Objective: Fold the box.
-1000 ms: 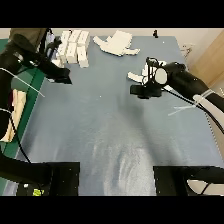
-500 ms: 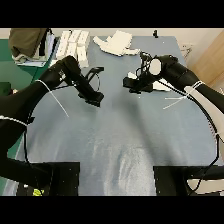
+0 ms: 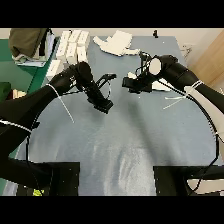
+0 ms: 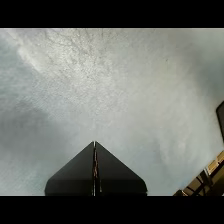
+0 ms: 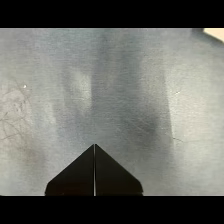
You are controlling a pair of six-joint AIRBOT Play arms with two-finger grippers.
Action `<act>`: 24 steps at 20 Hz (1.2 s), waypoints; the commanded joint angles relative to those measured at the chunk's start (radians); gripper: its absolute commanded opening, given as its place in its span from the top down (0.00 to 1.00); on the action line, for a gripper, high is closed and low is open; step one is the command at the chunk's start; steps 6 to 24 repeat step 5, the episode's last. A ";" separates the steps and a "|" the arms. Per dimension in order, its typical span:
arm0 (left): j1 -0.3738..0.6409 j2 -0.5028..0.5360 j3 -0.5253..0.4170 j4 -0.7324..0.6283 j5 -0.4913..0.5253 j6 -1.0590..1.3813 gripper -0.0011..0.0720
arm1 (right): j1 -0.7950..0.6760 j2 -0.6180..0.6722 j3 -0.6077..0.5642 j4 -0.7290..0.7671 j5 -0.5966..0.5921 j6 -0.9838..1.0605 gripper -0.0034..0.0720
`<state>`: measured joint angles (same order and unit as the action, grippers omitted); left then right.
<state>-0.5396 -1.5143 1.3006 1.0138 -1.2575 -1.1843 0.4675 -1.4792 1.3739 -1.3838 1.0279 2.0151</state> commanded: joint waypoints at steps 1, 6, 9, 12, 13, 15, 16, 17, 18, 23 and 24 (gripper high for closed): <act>-0.004 0.000 0.006 0.004 0.069 0.060 0.96 | 0.000 -0.001 0.001 0.001 0.000 0.000 0.95; 0.056 0.000 0.019 0.004 0.071 0.012 0.96 | 0.000 -0.001 0.001 0.001 0.000 0.000 0.95; 0.056 0.000 0.019 0.004 0.071 0.012 0.96 | 0.000 -0.001 0.001 0.001 0.000 0.000 0.95; 0.056 0.000 0.019 0.004 0.071 0.012 0.96 | 0.000 -0.001 0.001 0.001 0.000 0.000 0.95; 0.056 0.000 0.019 0.004 0.071 0.012 0.96 | 0.000 -0.001 0.001 0.001 0.000 0.000 0.95; 0.056 0.000 0.019 0.004 0.071 0.012 0.96 | 0.000 -0.001 0.001 0.001 0.000 0.000 0.95; 0.056 0.000 0.019 0.004 0.071 0.012 0.96 | 0.000 -0.001 0.001 0.001 0.000 0.000 0.95; 0.056 0.000 0.019 0.004 0.071 0.012 0.96 | 0.000 -0.001 0.001 0.001 0.000 0.000 0.95; 0.056 0.000 0.019 0.004 0.071 0.012 0.96 | 0.000 -0.001 0.001 0.001 0.000 0.000 0.95; 0.056 0.000 0.019 0.004 0.071 0.012 0.96 | 0.000 -0.001 0.001 0.001 0.000 0.000 0.95; 0.056 0.000 0.019 0.004 0.071 0.012 0.96 | 0.000 -0.001 0.001 0.001 0.000 0.000 0.95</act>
